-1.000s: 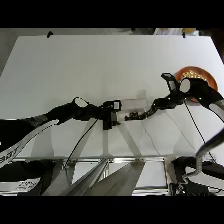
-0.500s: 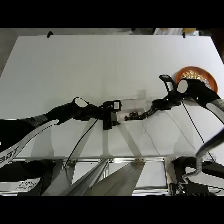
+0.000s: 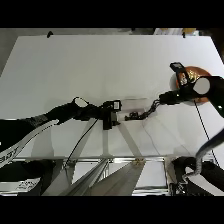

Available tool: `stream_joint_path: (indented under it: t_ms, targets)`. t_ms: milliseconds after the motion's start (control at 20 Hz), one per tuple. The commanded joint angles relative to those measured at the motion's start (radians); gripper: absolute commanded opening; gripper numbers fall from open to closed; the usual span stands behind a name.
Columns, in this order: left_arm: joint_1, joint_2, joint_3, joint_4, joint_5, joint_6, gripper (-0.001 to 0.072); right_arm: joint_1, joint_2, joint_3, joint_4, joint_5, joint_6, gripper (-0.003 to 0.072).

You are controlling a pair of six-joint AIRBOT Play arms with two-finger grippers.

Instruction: Fold the box and place the chain.

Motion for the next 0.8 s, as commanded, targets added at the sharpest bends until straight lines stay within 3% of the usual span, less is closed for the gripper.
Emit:
stream_joint_path:
  t_ms: [0,350,600,750]
  targets:
    - [0.000,0.000,0.000,0.000,0.000,0.000,0.0208,0.000,0.164,0.001,0.065,0.051,-0.037,0.0009]
    - [0.000,0.000,0.000,0.000,0.000,0.000,0.0208,0.000,0.455,0.001,0.279,0.098,-0.137,0.0009]
    - [0.000,0.000,0.000,0.000,0.000,0.000,0.0208,0.001,0.484,0.001,0.608,0.108,-0.272,0.0009]
    - [0.000,0.000,0.000,0.000,0.000,0.000,0.0208,0.042,0.471,0.001,0.687,0.073,-0.320,0.0009]
